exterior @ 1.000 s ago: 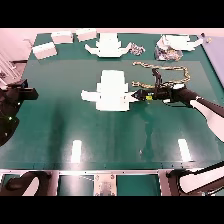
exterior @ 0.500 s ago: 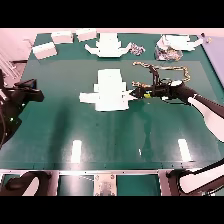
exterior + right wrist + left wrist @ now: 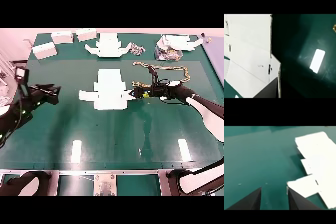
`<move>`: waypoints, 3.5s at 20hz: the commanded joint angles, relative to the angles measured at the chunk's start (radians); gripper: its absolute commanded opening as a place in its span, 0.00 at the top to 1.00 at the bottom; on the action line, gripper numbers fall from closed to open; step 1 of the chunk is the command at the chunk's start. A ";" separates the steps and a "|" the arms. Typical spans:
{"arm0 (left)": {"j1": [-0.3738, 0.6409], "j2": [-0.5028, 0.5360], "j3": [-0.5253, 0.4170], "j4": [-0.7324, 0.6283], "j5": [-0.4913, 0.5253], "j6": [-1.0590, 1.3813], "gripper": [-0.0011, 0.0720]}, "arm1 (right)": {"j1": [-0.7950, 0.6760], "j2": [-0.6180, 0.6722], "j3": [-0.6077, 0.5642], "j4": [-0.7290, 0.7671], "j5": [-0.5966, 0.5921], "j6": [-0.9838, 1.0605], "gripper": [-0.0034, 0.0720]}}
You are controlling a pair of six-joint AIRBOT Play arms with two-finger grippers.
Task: Fold the box and place the chain.
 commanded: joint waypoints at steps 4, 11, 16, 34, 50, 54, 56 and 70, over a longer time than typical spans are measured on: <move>0.000 -0.124 0.091 -0.046 -0.137 -0.032 0.50 | 0.000 -0.001 0.000 -0.001 -0.034 0.013 0.95; 0.000 -0.417 0.373 0.117 -0.306 -0.185 0.49 | 0.000 -0.001 0.000 -0.037 -0.029 0.013 0.94; 0.000 -0.653 0.605 0.205 -0.494 -0.339 0.50 | 0.000 -0.001 0.000 -0.039 -0.027 0.010 0.94; -0.194 -1.004 1.088 0.514 -0.473 -0.631 0.49 | 0.000 -0.001 0.001 -0.046 0.018 -0.010 0.94; -0.209 -1.075 1.170 0.463 -0.573 -0.605 0.40 | 0.000 -0.001 0.001 -0.045 0.018 -0.010 0.94; -0.209 -1.096 1.176 0.454 -0.599 -0.593 0.40 | 0.000 -0.001 0.001 -0.045 0.018 -0.010 0.94; -0.210 -1.109 1.178 0.435 -0.608 -0.584 0.40 | 0.000 -0.001 0.001 -0.045 0.018 -0.010 0.94; -0.222 -1.173 1.188 0.303 -0.660 -0.509 0.51 | 0.000 -0.001 0.001 -0.045 0.016 -0.017 0.94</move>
